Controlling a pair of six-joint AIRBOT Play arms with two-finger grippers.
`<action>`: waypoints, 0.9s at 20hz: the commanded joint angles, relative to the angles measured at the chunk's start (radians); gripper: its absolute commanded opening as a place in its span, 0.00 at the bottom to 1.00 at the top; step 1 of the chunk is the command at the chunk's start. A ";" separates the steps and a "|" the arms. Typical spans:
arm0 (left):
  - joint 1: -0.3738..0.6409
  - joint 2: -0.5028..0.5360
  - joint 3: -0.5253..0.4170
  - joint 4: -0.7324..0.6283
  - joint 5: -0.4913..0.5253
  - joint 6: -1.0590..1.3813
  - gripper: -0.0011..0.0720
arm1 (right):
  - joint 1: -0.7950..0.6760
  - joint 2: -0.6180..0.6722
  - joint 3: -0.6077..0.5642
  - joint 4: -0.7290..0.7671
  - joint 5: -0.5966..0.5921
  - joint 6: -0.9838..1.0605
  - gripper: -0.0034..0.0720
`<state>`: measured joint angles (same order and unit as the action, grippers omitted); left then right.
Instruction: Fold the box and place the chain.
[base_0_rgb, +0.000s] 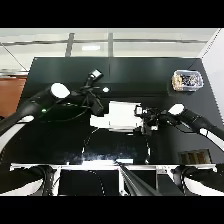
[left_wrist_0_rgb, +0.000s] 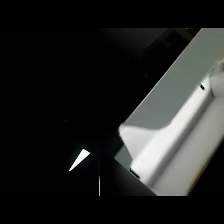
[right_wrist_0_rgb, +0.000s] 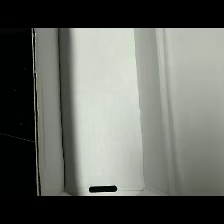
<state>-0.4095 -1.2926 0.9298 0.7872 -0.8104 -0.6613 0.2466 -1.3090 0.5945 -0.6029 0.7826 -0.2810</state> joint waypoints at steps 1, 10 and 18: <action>0.083 0.116 -0.051 0.011 -0.160 0.014 0.05 | 0.001 0.000 0.000 0.000 -0.001 0.000 0.30; -0.005 0.086 -0.235 -0.029 0.079 0.682 1.00 | 0.001 0.000 0.000 0.001 -0.001 0.000 0.30; -0.100 0.014 -0.233 -0.080 0.101 0.726 0.97 | 0.001 0.000 0.000 0.001 -0.001 0.000 0.30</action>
<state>-0.4816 -1.2640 0.6987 0.7368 -0.7177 0.0254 0.2466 -1.3090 0.5941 -0.6025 0.7818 -0.2810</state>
